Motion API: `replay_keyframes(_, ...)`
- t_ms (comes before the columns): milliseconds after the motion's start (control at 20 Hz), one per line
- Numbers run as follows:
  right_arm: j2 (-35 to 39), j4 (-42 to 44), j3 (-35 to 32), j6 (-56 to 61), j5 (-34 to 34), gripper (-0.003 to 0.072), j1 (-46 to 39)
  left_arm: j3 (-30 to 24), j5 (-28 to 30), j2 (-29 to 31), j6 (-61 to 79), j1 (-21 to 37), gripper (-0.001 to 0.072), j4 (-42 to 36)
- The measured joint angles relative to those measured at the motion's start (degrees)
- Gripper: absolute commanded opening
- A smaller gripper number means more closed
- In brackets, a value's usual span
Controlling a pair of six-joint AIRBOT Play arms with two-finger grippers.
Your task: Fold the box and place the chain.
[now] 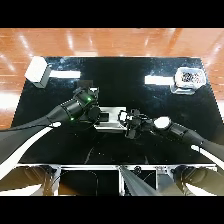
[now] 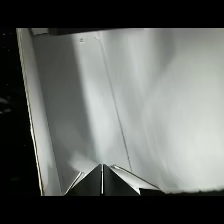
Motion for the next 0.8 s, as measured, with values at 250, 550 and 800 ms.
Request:
replay_keyframes(250, 3.17, -8.5, 0.02, 24.3, 6.58, 0.0024, -9.77, 0.0, 0.46, -0.22, 0.24, -0.02, 0.0018, 0.09)
replay_keyframes(550, 4.63, -17.22, 0.09, 53.55, 39.08, 0.0032, -29.64, 0.02, -0.2, -0.92, 0.44, -0.04, 0.0018, 0.26)
replay_keyframes(800, 6.82, -19.17, 1.09, 66.88, 51.21, 0.0032, -45.11, 0.0, -1.03, -1.05, 0.68, -0.04, 0.0019, 0.35)
